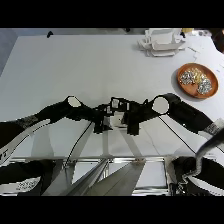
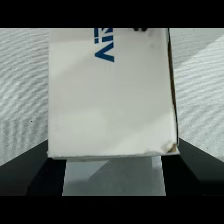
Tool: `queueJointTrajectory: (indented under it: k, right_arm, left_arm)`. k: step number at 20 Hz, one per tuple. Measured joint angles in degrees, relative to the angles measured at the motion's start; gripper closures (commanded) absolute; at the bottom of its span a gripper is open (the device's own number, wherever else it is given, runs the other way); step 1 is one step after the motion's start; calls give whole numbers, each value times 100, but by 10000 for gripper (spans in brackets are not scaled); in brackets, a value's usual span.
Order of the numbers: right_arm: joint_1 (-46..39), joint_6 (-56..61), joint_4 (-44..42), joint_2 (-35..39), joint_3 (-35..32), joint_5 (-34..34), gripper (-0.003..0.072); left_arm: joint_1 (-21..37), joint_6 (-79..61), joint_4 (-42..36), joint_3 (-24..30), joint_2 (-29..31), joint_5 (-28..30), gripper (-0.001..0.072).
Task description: Fold the box and place the chain.
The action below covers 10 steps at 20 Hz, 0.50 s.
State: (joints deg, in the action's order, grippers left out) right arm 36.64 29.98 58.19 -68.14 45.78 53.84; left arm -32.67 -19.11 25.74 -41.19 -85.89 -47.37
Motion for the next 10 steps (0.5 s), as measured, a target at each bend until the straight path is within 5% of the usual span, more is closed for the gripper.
queueJointTrajectory:
  k: [10]
  right_arm:
    - [0,-2,-20,-37,-293,-133,670]
  left_arm:
    - [0,0,0,0,0,0,460]
